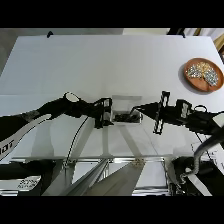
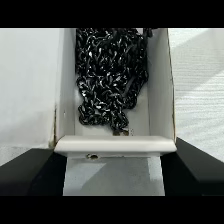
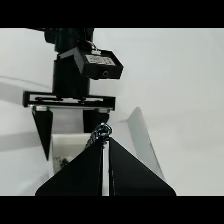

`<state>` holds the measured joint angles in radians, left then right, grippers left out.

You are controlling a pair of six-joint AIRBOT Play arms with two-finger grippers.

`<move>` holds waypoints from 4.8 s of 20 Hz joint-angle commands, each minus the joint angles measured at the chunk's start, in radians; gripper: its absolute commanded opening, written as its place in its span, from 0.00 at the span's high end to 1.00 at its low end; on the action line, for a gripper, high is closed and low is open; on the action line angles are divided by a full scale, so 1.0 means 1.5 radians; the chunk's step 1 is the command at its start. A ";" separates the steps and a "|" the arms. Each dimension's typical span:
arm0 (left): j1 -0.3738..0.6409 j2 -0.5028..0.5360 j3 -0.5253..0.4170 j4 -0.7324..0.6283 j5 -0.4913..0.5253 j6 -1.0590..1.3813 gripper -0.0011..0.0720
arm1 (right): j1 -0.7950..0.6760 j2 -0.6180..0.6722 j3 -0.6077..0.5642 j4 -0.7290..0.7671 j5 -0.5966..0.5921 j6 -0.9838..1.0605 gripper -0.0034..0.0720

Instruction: Fold the box and place the chain.

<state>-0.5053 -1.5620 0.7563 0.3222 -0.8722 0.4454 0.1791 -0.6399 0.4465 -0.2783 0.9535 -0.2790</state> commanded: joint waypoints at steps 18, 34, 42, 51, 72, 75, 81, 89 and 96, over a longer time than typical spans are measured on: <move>0.001 0.001 0.000 0.000 0.000 0.000 0.79 | -0.115 -0.159 0.009 -0.198 0.021 -0.004 0.69; 0.001 0.001 0.000 0.000 0.000 0.000 0.79 | -0.013 -0.372 0.005 -0.290 -0.117 0.046 0.43; 0.001 0.001 0.000 0.000 0.000 0.000 0.79 | -0.004 -0.375 0.005 -0.213 -0.158 0.045 0.72; 0.001 0.001 0.000 0.000 0.000 0.000 0.79 | -0.004 -0.362 0.005 -0.220 -0.155 0.120 0.94; 0.001 0.000 0.000 0.000 0.000 0.000 0.79 | 0.013 0.008 0.006 -0.097 -0.104 0.202 0.94; 0.001 0.001 0.000 0.000 0.000 0.000 0.79 | 0.073 -0.011 0.006 -0.044 -0.169 0.198 0.94; 0.001 0.001 0.000 0.000 0.000 0.000 0.79 | 0.202 -0.149 0.006 0.014 -0.301 0.197 0.94; 0.001 0.001 0.000 0.000 0.000 0.000 0.79 | 0.292 -0.270 0.006 0.014 -0.401 0.198 0.93; 0.001 0.001 0.000 0.000 0.000 0.000 0.79 | 0.272 -0.270 0.074 -0.041 -0.377 0.207 0.51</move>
<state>-0.5053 -1.5620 0.7563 0.3225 -0.8719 0.4450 0.6041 -1.0405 0.5076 -0.2829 0.3676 0.0177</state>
